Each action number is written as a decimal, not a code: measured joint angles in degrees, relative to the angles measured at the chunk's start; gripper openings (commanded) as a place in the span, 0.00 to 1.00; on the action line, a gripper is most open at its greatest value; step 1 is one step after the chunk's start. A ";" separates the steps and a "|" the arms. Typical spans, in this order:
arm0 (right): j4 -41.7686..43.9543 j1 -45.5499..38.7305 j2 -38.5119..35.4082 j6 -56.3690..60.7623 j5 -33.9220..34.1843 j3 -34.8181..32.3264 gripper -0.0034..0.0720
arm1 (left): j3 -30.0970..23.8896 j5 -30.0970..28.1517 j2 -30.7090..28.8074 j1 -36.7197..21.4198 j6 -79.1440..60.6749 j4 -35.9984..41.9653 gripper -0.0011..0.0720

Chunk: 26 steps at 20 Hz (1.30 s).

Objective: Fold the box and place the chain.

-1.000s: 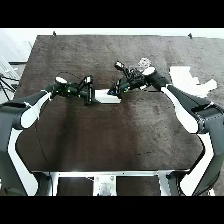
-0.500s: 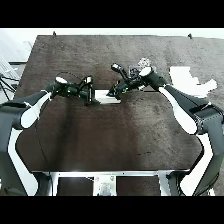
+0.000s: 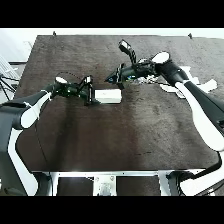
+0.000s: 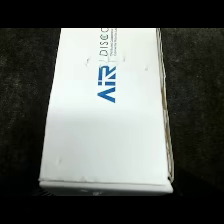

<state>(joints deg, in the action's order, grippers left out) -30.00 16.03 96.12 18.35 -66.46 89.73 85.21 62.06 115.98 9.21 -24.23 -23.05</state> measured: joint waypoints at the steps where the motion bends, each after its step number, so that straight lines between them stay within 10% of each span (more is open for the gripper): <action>1: -0.46 -0.24 -2.58 0.90 1.01 -2.10 0.06 | 0.00 0.00 0.00 0.00 0.00 0.00 0.65; 12: -4.28 -4.46 -28.20 5.77 19.17 -37.16 0.06 | 0.00 -0.11 0.00 0.00 -0.07 1.38 0.65; 14: -4.50 -5.14 -30.05 6.23 20.33 -40.85 0.06 | 0.00 0.33 -0.02 0.00 -0.02 1.62 0.06; 26: -3.93 -8.13 -32.28 9.53 22.12 -45.68 0.06 | -6.45 -2.91 -19.63 -16.24 14.71 6.29 0.03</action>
<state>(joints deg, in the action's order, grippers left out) -33.93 7.90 63.83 27.88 -44.34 44.05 78.76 59.16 96.36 -7.03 -9.52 -16.75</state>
